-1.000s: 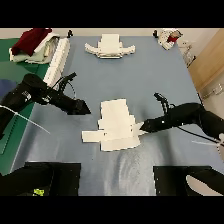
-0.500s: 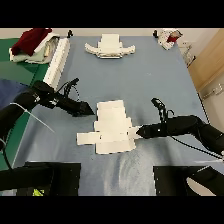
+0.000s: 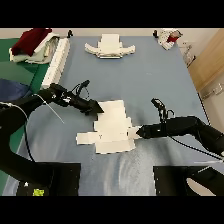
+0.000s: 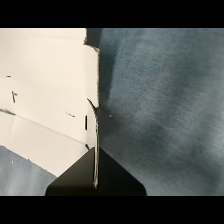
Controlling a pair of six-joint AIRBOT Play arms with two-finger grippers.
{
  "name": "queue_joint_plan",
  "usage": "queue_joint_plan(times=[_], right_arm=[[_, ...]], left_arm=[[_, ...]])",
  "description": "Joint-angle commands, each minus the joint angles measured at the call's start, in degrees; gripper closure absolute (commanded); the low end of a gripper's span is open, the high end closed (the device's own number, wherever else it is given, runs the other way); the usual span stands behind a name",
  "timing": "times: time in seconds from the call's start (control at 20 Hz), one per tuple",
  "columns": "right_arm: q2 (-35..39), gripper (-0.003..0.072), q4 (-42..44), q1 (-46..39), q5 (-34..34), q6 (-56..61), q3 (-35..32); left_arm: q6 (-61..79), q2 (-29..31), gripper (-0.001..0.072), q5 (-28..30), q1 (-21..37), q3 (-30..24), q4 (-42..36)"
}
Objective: Fold the box.
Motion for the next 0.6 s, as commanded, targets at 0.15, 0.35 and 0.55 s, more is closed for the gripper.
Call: queue_joint_plan(times=[0.15, 0.35, 0.55], right_arm=[[0.1, 0.0684, -0.2, 0.0, -0.3, 0.0, 0.0], [0.1, 0.0684, -0.4, 0.0, -0.3, 0.0, 0.0], [0.0, 0.0684, -0.4, 0.0, -0.3, 0.0, -0.1]], left_arm=[[5.7, -3.4, 0.0470, -6.6, -0.5, 3.1, -0.1], [7.2, -3.4, 0.0483, -7.0, -0.6, 3.1, 0.1], [8.5, -3.4, 0.0484, -9.1, -0.7, 3.1, 0.1]])
